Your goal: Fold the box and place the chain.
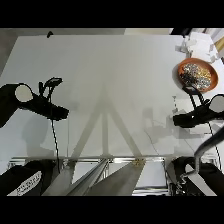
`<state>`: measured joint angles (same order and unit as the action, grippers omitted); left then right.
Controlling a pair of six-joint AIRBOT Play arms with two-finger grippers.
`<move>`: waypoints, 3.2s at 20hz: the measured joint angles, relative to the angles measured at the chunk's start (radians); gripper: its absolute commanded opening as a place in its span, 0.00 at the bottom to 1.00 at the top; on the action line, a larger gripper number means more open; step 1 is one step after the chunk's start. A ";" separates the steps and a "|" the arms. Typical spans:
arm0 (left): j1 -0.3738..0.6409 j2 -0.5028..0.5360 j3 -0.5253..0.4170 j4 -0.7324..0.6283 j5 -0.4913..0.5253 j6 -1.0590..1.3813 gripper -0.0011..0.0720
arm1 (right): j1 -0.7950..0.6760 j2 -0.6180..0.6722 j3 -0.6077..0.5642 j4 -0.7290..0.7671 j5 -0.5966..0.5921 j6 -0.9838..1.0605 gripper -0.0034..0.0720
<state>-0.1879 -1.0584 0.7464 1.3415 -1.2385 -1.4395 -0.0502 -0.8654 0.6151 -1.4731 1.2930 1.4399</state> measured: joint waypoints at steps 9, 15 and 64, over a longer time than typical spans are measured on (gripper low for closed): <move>0.000 0.000 0.000 0.000 0.000 0.000 0.06 | 0.000 0.000 0.143 -0.245 -0.139 0.047 0.44; 0.000 0.000 0.000 0.000 0.000 0.000 0.06 | -0.059 -0.005 0.274 -0.407 -0.147 0.049 0.60; 0.000 0.000 0.000 0.000 0.000 0.000 0.06 | -0.413 -0.492 0.301 -0.611 -0.082 -0.007 0.07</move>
<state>-0.1879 -1.0584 0.7464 1.3415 -1.2385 -1.4399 -0.4633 -1.3575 0.9161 -2.0842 1.2110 1.4326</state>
